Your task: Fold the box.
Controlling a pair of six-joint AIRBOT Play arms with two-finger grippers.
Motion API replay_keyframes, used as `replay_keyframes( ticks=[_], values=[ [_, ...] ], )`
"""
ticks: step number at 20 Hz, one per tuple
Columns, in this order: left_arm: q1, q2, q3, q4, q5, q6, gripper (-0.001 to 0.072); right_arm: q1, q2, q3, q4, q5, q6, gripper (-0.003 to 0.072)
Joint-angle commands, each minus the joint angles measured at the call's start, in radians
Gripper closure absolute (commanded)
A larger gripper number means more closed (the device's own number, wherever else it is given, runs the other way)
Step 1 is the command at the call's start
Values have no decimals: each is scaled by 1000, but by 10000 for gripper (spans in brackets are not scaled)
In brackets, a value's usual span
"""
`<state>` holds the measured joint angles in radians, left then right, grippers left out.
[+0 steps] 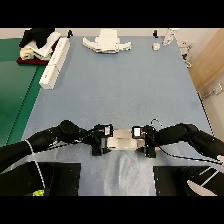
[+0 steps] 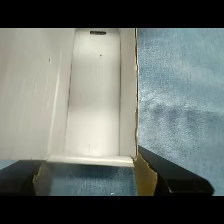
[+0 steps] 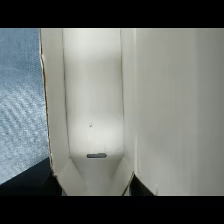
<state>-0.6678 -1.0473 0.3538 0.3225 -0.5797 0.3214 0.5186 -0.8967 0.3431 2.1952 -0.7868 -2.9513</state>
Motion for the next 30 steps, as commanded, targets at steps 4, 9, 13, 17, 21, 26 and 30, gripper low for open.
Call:
replay_keyframes(
  ticks=[4, 9, 13, 17, 21, 26, 30],
  values=[
    [0, -1, 0, 19, -24, 13, 13, 1, 0, 0, 0, 0, 0, 239],
    [0, -1, 0, 19, -24, 12, 14, 1, 0, 0, 0, 0, 0, 239],
    [0, -1, 0, 19, -23, 11, 182, 1, 0, 0, 0, 0, 0, 239],
    [0, -2, 0, 19, -22, 10, 182, 1, 0, 0, 0, 0, 0, 239],
    [0, -1, 0, 18, -22, 6, 182, 1, 0, 0, 0, 0, 0, 240],
    [0, -1, 0, 18, -22, 4, 182, 1, 0, 0, 0, 0, 0, 239],
    [0, -1, 0, 18, -22, 4, 182, 1, 0, 0, 0, 0, 0, 239]
  ],
)
